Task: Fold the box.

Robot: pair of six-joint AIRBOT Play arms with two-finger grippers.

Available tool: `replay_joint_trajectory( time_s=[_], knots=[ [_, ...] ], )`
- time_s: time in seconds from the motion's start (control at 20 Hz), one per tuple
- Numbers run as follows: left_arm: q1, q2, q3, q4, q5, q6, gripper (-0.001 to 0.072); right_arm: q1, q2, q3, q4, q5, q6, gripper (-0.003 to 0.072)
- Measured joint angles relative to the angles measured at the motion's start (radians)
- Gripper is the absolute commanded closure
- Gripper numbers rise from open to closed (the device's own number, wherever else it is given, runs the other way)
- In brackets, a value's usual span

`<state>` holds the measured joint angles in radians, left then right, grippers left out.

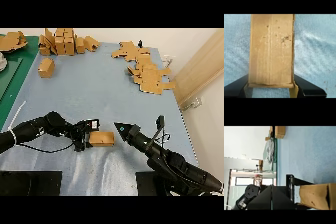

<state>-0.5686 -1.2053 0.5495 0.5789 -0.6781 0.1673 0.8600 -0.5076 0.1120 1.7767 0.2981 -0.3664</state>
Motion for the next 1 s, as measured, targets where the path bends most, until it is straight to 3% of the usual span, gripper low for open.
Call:
replay_joint_trajectory(
  time_s=[0.3, 0.65, 0.8, 1.0],
  knots=[
    [0.001, 0.003, -0.001, -0.005, 0.031, -0.091, 0.0183, -0.012, 0.007, 0.0, 0.0, -0.043, -0.001, 0.0684],
    [0.026, 0.066, -0.001, 0.064, 0.163, -0.305, 0.0183, -0.014, 0.007, 0.0, -0.001, -0.052, -0.009, 0.0683],
    [0.097, 0.089, -0.001, 0.093, 0.205, -0.391, 0.0182, -0.021, 0.007, 0.0, -0.001, -0.052, -0.011, 0.0683],
    [0.276, 0.108, 0.001, 0.113, 0.257, -0.449, 0.0183, -0.058, 0.008, 0.0, -0.001, -0.052, -0.012, 0.0683]
  ],
)
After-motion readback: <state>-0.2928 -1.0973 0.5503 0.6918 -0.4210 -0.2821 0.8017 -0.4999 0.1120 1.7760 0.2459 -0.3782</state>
